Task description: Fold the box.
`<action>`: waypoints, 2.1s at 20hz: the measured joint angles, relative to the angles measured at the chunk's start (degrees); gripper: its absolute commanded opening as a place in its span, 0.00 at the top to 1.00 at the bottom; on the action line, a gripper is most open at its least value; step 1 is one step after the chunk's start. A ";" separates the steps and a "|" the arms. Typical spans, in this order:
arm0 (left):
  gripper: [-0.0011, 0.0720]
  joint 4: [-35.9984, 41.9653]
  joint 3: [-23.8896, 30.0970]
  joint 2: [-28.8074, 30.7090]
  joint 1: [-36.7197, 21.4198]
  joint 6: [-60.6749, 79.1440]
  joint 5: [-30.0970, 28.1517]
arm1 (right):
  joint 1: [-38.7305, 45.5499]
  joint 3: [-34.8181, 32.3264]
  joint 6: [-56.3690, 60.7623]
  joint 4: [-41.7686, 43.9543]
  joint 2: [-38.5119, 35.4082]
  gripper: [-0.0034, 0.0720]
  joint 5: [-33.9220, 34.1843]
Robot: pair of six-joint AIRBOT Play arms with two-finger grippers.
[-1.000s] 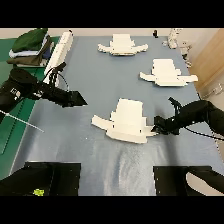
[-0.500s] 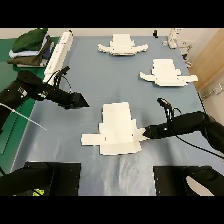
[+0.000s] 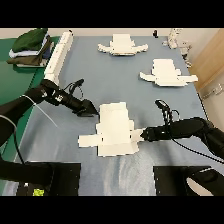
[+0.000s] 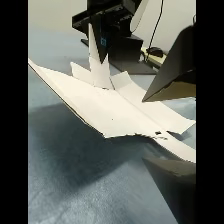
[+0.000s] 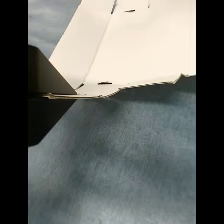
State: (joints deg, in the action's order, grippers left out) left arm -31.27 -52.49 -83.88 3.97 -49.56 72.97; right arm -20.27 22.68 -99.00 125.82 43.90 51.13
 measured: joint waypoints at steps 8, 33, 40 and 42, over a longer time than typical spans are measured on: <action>0.27 7.21 -5.75 -10.91 5.38 7.23 3.30 | -0.13 -0.07 0.13 -0.02 0.11 0.96 -0.09; 0.97 4.76 -8.70 -13.42 9.40 15.58 9.49 | 0.28 0.74 1.29 -5.70 1.14 0.63 -0.17; 0.97 6.62 -10.29 -10.75 10.93 27.65 9.68 | 0.98 5.51 21.46 -35.26 1.14 0.63 1.31; 0.97 6.23 -10.29 -9.16 12.24 31.71 8.68 | 0.98 7.32 25.79 -40.04 1.14 0.63 1.64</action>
State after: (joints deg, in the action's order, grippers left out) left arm -25.04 -62.78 -93.03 16.21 -17.85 81.65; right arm -19.29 30.00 -73.21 85.78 45.04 52.77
